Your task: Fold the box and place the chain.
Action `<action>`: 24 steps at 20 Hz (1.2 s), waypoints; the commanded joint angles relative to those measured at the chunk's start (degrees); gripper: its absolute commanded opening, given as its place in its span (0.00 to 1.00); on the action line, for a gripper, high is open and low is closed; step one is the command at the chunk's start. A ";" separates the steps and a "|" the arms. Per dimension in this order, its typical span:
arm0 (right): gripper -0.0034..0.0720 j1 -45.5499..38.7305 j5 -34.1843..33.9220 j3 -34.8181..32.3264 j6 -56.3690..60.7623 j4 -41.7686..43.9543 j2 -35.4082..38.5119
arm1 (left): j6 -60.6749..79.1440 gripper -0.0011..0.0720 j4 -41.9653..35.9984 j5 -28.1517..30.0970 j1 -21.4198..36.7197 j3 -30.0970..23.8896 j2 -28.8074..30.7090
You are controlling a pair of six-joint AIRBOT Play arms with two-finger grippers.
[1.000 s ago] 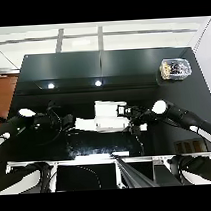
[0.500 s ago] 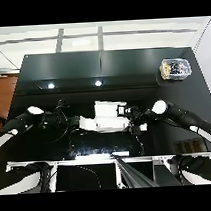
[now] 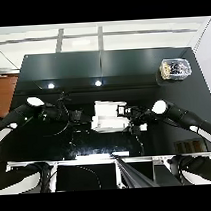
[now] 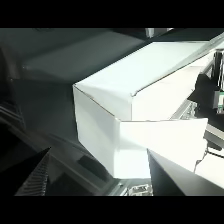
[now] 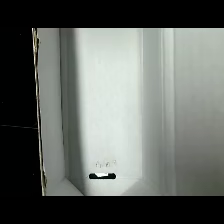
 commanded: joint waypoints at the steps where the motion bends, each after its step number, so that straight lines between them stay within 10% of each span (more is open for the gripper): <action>1: 0.67 0.04 -0.02 -0.02 0.00 0.02 -0.02 | -1.22 0.97 0.44 -1.40 -1.66 0.83 0.39; 24: 0.67 0.04 -0.04 0.00 -0.02 0.02 -0.02 | -12.96 0.97 1.66 16.11 -16.04 2.64 0.46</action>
